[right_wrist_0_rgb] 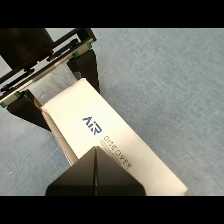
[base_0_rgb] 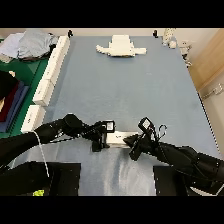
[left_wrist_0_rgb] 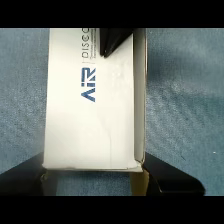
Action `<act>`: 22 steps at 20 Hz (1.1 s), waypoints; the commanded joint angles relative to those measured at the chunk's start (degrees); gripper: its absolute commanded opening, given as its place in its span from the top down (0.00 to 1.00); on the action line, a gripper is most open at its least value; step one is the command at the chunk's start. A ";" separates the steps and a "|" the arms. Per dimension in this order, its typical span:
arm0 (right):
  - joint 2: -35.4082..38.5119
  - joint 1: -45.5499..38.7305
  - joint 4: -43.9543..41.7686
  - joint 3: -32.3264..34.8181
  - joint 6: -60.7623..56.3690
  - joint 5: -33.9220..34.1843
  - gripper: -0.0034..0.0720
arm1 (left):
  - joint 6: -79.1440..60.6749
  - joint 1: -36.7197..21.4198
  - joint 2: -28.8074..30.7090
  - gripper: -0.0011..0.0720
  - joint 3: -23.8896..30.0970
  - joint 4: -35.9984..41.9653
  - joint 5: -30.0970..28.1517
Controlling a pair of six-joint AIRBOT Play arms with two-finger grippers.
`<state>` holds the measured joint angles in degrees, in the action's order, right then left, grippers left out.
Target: Fold the box.
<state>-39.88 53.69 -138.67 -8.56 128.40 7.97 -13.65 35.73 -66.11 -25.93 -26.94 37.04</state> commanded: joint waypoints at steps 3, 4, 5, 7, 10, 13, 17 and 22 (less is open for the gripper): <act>6.01 -0.04 1.57 -0.28 0.02 -1.95 0.92 | -0.02 0.00 0.04 0.23 -0.02 0.00 -0.02; 6.47 -0.07 2.32 -0.28 0.02 -2.12 0.90 | -0.02 0.00 0.04 0.23 -0.02 0.00 -0.02; 6.75 -0.09 2.89 -0.28 0.07 -2.64 0.90 | -0.02 0.00 0.04 0.23 -0.02 0.00 -0.02; 6.73 -0.09 4.59 -0.31 0.15 -4.22 0.90 | -0.02 0.00 0.04 0.23 -0.02 0.00 -0.02; 6.69 -0.59 5.53 -0.70 0.17 -5.49 0.90 | -0.02 0.00 0.04 0.23 -0.02 0.00 -0.02; 5.66 -5.68 9.94 -4.92 0.15 -2.56 0.90 | -0.02 0.00 0.04 0.23 -0.02 0.00 -0.02; -1.92 -18.93 20.46 -18.51 -0.13 10.73 0.90 | -0.02 0.00 0.04 0.23 -0.02 0.00 -0.02; -20.20 -32.72 36.83 -40.92 -23.45 34.27 0.92 | -0.02 0.00 0.04 0.23 -0.02 0.00 -0.02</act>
<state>-51.13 27.92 -113.34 -38.26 119.20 27.20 -13.67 35.73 -66.11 -25.93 -26.94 37.04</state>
